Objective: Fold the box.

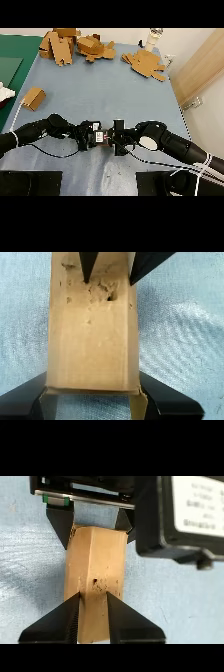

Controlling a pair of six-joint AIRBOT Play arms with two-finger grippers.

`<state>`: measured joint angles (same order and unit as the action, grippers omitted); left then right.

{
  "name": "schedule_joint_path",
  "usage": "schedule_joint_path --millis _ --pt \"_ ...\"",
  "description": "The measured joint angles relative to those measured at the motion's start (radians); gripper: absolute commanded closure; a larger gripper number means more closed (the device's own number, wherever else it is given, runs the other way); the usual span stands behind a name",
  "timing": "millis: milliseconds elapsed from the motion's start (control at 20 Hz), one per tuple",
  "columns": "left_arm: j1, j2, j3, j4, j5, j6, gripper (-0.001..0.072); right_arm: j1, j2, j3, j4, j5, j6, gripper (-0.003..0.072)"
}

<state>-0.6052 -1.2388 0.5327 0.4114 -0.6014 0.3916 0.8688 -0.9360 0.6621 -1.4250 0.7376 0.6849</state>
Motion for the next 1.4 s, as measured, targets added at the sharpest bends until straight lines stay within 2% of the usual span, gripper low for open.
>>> schedule_joint_path --millis 450,500,1050,1250,1350,1400 --pt "0.000 0.000 0.000 0.002 -0.001 0.001 0.0422 -0.001 0.018 0.014 -0.004 0.015 0.005 0.0469" --pt "0.000 0.000 0.000 0.002 -0.001 0.001 0.0422 -0.001 0.016 0.014 -0.004 0.021 0.006 0.0532" --pt "0.000 0.000 0.000 0.002 -0.002 0.001 0.0422 -0.001 -0.046 0.014 0.042 0.068 0.032 0.0523" --pt "0.000 0.000 0.000 0.002 -0.002 0.000 0.0422 -0.001 -0.024 0.027 0.066 0.090 0.144 0.0527" --pt "0.000 0.000 0.000 0.002 -0.002 0.000 0.0422 -0.004 0.019 0.044 0.063 0.097 0.271 0.0676" --pt "0.000 0.000 0.000 0.002 -0.002 0.000 0.0422 -0.006 0.049 0.050 0.054 0.103 0.352 0.0684"
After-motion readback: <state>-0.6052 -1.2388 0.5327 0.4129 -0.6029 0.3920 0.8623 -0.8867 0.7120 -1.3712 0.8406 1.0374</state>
